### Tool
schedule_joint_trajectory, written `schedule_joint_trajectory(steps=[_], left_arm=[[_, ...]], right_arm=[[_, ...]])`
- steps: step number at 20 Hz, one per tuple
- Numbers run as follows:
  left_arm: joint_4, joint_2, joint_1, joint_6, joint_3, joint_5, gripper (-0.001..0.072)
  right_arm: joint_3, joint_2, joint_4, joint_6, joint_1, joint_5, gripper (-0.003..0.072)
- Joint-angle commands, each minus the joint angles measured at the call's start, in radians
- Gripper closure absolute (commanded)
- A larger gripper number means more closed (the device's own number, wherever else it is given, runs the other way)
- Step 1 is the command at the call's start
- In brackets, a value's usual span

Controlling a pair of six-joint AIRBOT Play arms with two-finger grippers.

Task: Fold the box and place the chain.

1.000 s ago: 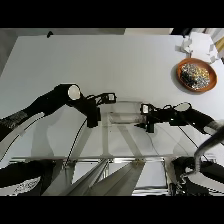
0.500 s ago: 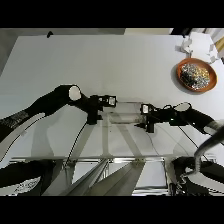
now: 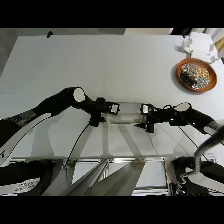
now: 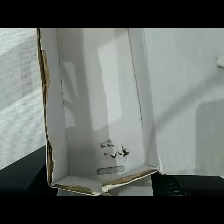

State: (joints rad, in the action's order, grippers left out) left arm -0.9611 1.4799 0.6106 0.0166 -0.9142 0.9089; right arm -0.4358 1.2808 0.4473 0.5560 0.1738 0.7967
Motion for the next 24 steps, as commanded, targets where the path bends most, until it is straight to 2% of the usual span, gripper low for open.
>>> schedule_joint_trajectory(steps=[1, 8, 12, 13, 20, 22, 24], left_arm=[[0.049, 0.008, 0.021, 0.032, 0.000, -0.007, 0.0449], [0.125, 0.009, 0.029, 0.022, 0.000, -0.038, 0.0450], [0.145, 0.009, 0.040, -0.036, 0.000, -0.082, 0.0473], [0.146, 0.009, 0.045, -0.050, 0.001, -0.084, 0.0511], [0.168, 0.009, 0.080, -0.156, 0.001, -0.128, 0.0507], [0.168, 0.011, 0.089, -0.157, 0.001, -0.127, 0.0491], [0.169, 0.021, 0.093, -0.167, 0.001, -0.127, 0.0364]], right_arm=[[0.000, -0.001, 0.000, 0.000, 0.000, 0.000, 0.0275], [0.000, -0.001, 0.000, 0.000, 0.000, 0.000, 0.0275], [0.000, -0.001, 0.000, 0.000, 0.000, 0.000, 0.0275], [0.000, -0.001, 0.000, 0.000, 0.000, 0.000, 0.0275], [0.000, -0.001, 0.000, 0.000, 0.000, 0.000, 0.0275], [0.000, -0.001, 0.000, 0.000, 0.000, 0.000, 0.0275], [0.000, -0.001, 0.000, 0.000, 0.000, 0.000, 0.0275]])
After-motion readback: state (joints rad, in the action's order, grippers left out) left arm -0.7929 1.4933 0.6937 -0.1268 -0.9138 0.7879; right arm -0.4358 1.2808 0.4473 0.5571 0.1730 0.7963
